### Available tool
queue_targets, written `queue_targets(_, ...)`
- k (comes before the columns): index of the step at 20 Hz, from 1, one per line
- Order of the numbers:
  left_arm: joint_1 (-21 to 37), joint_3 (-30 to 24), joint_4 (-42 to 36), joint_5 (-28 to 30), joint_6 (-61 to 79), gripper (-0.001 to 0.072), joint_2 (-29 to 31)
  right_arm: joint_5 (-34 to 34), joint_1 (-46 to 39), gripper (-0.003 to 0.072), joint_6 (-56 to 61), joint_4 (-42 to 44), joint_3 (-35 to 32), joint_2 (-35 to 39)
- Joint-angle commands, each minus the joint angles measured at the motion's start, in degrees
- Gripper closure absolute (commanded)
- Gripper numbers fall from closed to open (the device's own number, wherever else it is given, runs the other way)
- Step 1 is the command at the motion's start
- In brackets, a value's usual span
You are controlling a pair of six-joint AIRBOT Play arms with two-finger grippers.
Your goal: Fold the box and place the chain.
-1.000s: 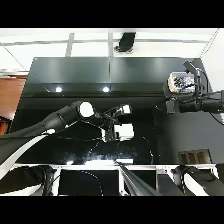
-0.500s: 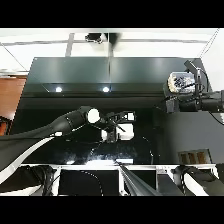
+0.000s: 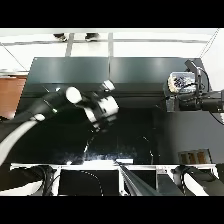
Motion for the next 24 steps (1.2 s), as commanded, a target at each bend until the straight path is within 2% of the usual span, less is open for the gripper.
queue_targets(1,16.87,3.06,2.8,0.87,-6.43,0.0422,-0.13,-1.44,-0.02,0.0676,0.44,0.04,-0.02,0.0)
queue_targets(3,26.38,7.96,2.78,0.98,-8.63,0.0422,-3.15,-1.97,-0.02,0.0675,0.44,0.04,-0.02,0.0)
queue_targets(5,33.59,15.63,2.8,-0.94,-9.9,0.042,-8.7,-2.64,0.0,0.0675,0.44,0.11,-0.02,0.0)
queue_targets(8,39.85,29.99,2.84,-4.2,-10.03,0.0419,-18.91,-2.91,0.0,0.0675,0.46,0.28,-0.02,0.0)
queue_targets(11,42.84,42.34,8.26,-2.58,-20.0,0.0418,-27.71,-3.34,0.0,0.0676,0.87,0.28,-0.02,0.0)
queue_targets(13,43.1,47.84,14.01,-4.37,-20.79,0.0417,-32.33,-4.09,0.13,0.0675,0.87,0.28,-0.02,0.0)
queue_targets(15,43.1,52.76,17.97,-8.96,-20.81,0.0418,-36.54,-4.46,0.2,0.0675,1.16,0.44,-0.02,0.0)
queue_targets(19,43.17,57.59,16.79,-15.21,-21.2,0.0406,-40.61,-6.4,2.03,0.0675,1.27,0.24,-0.02,-0.02)
queue_targets(20,43.01,57.72,17.05,-15.23,-23.17,0.0217,-40.35,-6.86,2.62,0.0676,1.27,0.24,-0.02,-0.02)
queue_targets(21,43.01,58.27,17.35,-16.0,-26.43,-0.0006,-39.95,-6.99,2.93,0.0676,1.29,0.26,-0.02,-0.02)
queue_targets(24,43.32,62.12,17.25,-22.91,-29.81,-0.0006,-37.9,-6.12,2.99,0.0675,2.19,0.28,0.0,0.0)
